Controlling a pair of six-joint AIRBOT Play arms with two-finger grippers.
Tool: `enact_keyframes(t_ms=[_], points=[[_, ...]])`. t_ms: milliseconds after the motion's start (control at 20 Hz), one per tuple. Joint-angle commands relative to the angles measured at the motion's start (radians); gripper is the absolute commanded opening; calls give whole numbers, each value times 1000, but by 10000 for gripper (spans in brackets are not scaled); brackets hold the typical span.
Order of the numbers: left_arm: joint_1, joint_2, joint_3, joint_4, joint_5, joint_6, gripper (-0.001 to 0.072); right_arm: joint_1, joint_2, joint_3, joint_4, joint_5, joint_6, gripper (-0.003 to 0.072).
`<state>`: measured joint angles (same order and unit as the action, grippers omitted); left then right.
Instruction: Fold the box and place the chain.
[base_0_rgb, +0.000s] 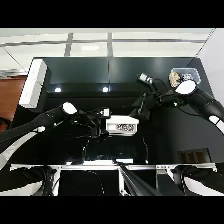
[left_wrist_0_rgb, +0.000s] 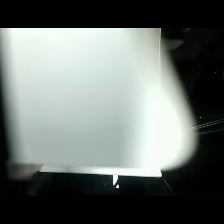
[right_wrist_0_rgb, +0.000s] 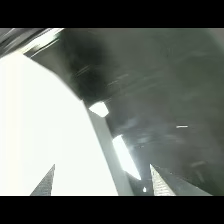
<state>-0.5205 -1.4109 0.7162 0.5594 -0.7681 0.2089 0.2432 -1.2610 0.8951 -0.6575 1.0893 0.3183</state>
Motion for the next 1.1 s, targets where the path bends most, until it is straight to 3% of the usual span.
enact_keyframes(t_ms=[0, 250, 500, 750, 800, 850, 1000, 1050], points=[[-1, 0, 1, 0, 0, 0, 396, 53, -5, -8, -62, 40, -77, 700], [-1, 0, 1, 0, 0, 0, 396, 106, -19, -15, -58, 19, -77, 700], [-1, 0, 1, 0, 0, 0, 395, 106, -15, -14, -64, 90, -62, 700], [-1, 0, 1, 0, 0, 0, 396, 106, -15, -15, -97, 45, -53, 700], [-1, 0, 1, 0, 0, 0, 396, 106, -15, -15, -100, 45, -52, 668], [-1, 0, 1, 0, 0, 0, 396, 106, -15, -15, -104, 51, -48, 513], [-1, 0, 1, 0, 0, 0, 396, 106, -15, -15, -104, 55, -19, 416], [-1, 0, 1, 0, 0, 0, 396, 106, -15, -15, -104, 55, -15, 329]])
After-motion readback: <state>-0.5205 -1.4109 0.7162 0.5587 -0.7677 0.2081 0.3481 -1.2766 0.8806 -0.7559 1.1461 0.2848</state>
